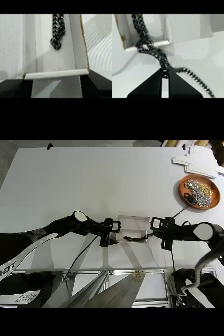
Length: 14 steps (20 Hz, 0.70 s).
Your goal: Fold the box and place the chain.
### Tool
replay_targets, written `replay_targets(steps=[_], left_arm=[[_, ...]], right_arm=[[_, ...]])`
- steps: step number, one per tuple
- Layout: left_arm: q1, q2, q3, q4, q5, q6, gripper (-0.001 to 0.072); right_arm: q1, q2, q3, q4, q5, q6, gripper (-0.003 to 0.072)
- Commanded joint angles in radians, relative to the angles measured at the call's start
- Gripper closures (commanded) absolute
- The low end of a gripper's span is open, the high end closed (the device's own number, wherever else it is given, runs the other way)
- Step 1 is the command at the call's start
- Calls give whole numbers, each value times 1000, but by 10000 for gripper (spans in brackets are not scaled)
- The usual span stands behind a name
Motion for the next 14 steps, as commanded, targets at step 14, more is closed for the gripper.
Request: replay_targets(steps=[14], left_arm=[[1, 0, 0, 0, 0, 0, 501]], right_arm=[[69, 31, -26, 589, -81, 85, 665]])
